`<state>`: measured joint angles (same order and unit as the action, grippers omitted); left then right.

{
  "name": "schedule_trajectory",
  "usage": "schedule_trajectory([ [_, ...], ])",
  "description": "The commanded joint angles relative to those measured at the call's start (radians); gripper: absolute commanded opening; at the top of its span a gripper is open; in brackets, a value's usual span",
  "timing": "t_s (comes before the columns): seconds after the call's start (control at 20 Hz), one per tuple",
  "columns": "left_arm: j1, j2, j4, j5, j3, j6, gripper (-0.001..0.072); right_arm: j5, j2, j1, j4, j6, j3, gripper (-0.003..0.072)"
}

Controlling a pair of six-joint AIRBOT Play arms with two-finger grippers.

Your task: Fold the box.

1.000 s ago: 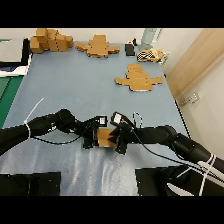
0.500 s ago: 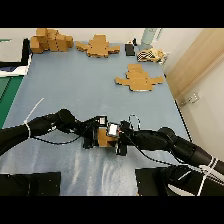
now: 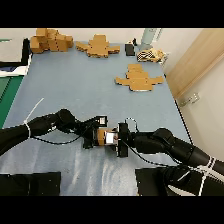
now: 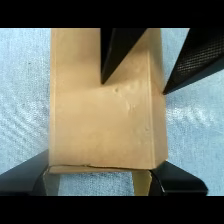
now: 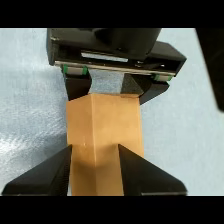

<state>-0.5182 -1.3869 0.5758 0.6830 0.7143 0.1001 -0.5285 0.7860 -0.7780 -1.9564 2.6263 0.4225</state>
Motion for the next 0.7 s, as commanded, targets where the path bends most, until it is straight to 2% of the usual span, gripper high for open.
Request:
schedule_trajectory([
  [0.0, 0.000, 0.001, 0.000, 0.000, 0.000, 0.000, 0.0507, 0.039, 0.006, -0.003, 0.051, -0.001, 0.000, 0.0428],
  [0.1, 0.000, 0.001, 0.000, 0.000, 0.000, 0.000, 0.0507, 0.039, 0.005, -0.003, 0.059, -0.001, 0.000, 0.0330],
  [0.55, 0.000, 0.001, 0.000, 0.000, 0.000, 0.000, 0.0507, 0.048, -0.084, -0.003, 0.068, -0.001, 0.002, 0.0329],
  [0.6, 0.000, 0.001, 0.000, 0.000, 0.000, 0.000, 0.0507, 0.055, -0.081, -0.002, 0.068, -0.001, 0.002, 0.0323],
  [0.65, 0.000, 0.001, 0.000, 0.000, 0.000, 0.000, 0.0507, 0.060, -0.073, -0.003, 0.068, -0.001, 0.002, 0.0278],
])
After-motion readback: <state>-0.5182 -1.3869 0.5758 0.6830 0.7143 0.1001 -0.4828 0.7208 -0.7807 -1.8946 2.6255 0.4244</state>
